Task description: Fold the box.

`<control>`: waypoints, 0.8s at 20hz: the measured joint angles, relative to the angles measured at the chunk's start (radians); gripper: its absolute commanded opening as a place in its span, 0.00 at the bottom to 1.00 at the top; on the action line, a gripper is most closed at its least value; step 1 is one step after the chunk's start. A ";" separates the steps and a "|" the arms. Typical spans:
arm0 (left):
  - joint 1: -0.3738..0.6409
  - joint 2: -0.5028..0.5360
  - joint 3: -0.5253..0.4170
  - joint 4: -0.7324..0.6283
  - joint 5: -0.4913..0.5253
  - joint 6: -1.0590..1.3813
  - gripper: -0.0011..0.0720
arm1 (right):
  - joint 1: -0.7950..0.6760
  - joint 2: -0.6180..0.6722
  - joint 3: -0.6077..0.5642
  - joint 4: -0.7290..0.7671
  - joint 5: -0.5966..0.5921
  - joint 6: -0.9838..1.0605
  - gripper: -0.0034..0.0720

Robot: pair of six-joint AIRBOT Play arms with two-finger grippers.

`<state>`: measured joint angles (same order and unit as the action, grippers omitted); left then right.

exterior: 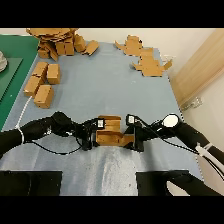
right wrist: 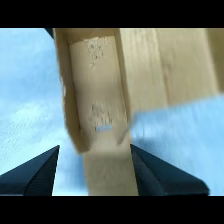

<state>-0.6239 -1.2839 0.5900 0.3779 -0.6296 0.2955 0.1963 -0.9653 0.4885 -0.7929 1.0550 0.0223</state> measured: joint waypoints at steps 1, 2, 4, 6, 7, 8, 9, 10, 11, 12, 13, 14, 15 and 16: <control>0.000 0.000 0.000 0.000 0.000 0.000 0.49 | -0.023 0.038 0.000 0.014 0.037 0.025 0.99; 0.000 0.000 0.000 0.000 0.000 0.000 0.49 | -0.036 0.077 0.000 0.042 0.063 0.058 0.96; 0.000 0.000 0.000 0.000 0.000 0.000 0.49 | -0.049 0.162 0.000 0.142 0.095 0.161 0.56; 0.000 0.000 0.000 0.000 0.000 0.000 0.49 | -0.048 0.231 0.000 0.264 0.096 0.313 0.05; 0.000 0.000 0.000 0.000 0.000 0.000 0.49 | -0.042 0.253 0.000 0.317 0.076 0.412 0.05; 0.000 0.000 0.000 0.000 0.000 0.000 0.49 | -0.035 0.261 0.000 0.350 0.051 0.510 0.05; 0.000 0.000 0.000 0.000 0.000 0.000 0.49 | -0.029 0.255 0.000 0.379 0.012 0.615 0.05; 0.000 0.000 0.000 0.000 0.000 0.000 0.49 | -0.024 0.236 0.000 0.399 -0.019 0.699 0.05; 0.000 0.000 0.000 0.000 0.000 0.000 0.49 | -0.019 0.203 0.000 0.423 -0.044 0.768 0.05; 0.000 0.000 0.000 0.000 0.000 0.000 0.49 | -0.017 0.164 0.000 0.452 -0.057 0.814 0.05; 0.000 0.000 0.000 0.000 0.000 0.000 0.49 | -0.015 0.115 0.002 0.490 -0.071 0.842 0.05; 0.000 0.000 0.000 0.000 0.000 0.000 0.49 | -0.013 0.063 0.009 0.529 -0.072 0.849 0.05; 0.000 0.000 0.000 0.000 0.000 0.000 0.49 | -0.013 0.003 0.019 0.570 -0.066 0.850 0.05; 0.000 0.000 0.000 0.000 0.000 0.000 0.49 | -0.012 -0.055 0.032 0.600 -0.051 0.849 0.05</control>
<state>-0.6239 -1.2839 0.5900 0.3782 -0.6300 0.2955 0.1844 -1.0199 0.5209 -0.1928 1.0039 0.8711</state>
